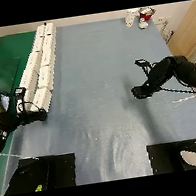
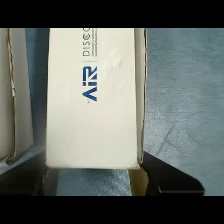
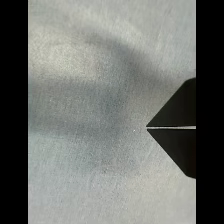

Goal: Fold the box.

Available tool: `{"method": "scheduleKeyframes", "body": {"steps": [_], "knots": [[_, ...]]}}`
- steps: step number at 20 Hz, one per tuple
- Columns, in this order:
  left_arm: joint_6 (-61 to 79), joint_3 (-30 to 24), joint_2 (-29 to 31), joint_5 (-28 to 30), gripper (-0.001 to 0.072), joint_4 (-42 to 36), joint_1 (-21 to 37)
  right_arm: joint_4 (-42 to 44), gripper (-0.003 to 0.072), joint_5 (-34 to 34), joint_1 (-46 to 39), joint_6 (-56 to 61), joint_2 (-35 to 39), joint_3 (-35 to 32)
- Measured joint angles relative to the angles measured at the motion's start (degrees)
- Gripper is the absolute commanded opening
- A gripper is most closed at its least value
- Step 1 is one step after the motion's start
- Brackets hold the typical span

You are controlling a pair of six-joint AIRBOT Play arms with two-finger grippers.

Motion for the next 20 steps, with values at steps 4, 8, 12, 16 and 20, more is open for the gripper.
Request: {"method": "scheduleKeyframes", "body": {"steps": [4,8,12,16,20], "knots": [[0.09,-0.22,-3.32,2.80,0.0462,0.15,-1.05,0.00,0.0017,0.00,0.00,0.00,0.00,0.00],[0.76,-0.28,-5.81,4.76,0.0462,0.17,-2.62,-0.02,0.0017,0.00,0.00,0.00,0.00,0.00],[1.05,-0.22,-6.80,5.14,0.0462,0.26,-3.15,0.00,0.0017,0.00,0.00,0.00,0.00,0.00],[1.20,-0.22,-7.17,5.29,0.0462,0.26,-3.30,0.00,0.0017,0.00,0.00,0.00,0.00,0.00],[1.20,-0.22,-7.23,5.31,0.0544,0.11,-3.30,-0.02,0.0017,0.02,0.00,0.00,0.00,0.00]]}}
